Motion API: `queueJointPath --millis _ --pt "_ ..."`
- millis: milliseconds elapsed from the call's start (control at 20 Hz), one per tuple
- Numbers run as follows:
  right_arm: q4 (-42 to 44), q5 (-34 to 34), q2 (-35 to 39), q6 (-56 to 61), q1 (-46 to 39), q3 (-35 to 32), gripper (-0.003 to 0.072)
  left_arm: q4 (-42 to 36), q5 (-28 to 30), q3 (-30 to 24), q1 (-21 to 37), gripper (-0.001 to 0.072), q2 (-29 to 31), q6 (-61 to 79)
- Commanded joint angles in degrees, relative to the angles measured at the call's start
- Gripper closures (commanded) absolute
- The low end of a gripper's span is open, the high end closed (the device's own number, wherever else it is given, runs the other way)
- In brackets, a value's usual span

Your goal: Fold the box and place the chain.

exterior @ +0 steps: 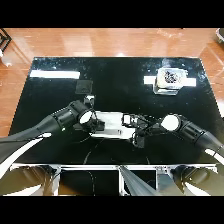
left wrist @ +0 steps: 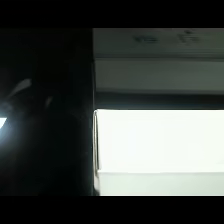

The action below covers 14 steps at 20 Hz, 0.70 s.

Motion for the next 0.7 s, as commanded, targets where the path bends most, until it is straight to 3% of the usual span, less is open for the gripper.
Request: queueJointPath --millis 0,150,400,600,650 --pt "-1.2 0.7 0.4 0.1 0.0 0.0 -0.0010 -1.6 3.0 -4.6 0.0 0.0688 2.9 -1.6" --pt "-1.0 -2.3 0.2 -2.4 1.2 0.0 -0.0009 -2.3 6.5 -7.2 0.2 0.0688 3.7 -1.5" --pt "-1.0 -9.1 -3.8 -5.6 5.2 0.0 -0.0010 -1.6 6.4 -7.1 0.9 0.0689 3.0 1.0" --pt "-0.9 -9.6 -5.5 -5.8 6.8 0.0 -0.0001 -1.7 6.4 -7.1 0.9 0.0689 3.0 1.5" --pt "-0.2 -9.6 -5.5 -5.7 6.9 0.0 0.0116 -1.7 6.4 -7.1 0.9 0.0689 3.0 1.5"
